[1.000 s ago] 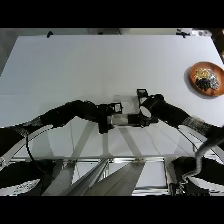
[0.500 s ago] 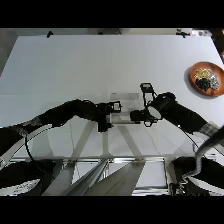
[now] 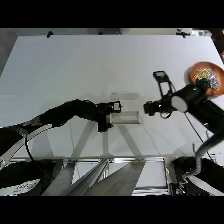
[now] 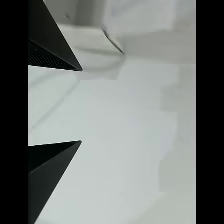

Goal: Fold the box and place the chain.

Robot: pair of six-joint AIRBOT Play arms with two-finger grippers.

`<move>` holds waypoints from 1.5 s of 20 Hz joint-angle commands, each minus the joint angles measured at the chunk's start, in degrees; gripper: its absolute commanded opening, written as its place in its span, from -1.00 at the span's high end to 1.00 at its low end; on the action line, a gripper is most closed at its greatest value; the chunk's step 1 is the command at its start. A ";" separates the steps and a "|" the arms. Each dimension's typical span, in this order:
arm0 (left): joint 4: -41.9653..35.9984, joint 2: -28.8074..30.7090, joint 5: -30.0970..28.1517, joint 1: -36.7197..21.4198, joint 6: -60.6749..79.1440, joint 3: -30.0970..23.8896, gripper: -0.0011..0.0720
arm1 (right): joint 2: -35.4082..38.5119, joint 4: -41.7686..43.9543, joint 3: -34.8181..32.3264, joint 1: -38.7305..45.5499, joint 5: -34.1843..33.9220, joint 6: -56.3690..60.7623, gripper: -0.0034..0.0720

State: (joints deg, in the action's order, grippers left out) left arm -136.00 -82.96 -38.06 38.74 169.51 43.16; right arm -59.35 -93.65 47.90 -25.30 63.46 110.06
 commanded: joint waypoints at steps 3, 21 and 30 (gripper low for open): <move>0.00 -0.04 -0.04 0.04 0.00 0.00 0.22 | 1.73 -2.80 1.55 21.40 -15.76 -14.34 -0.41; 0.02 -0.04 -0.02 0.04 0.00 0.02 0.22 | -34.21 0.98 21.84 54.34 -30.45 -18.43 -0.20; 0.02 -0.04 -0.04 0.04 0.00 0.02 0.22 | -38.80 5.01 21.90 53.88 -27.45 -23.63 -0.15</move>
State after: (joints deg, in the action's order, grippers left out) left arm -136.00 -82.98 -38.11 38.74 169.51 43.16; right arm -96.57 -90.24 69.65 28.71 35.33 88.14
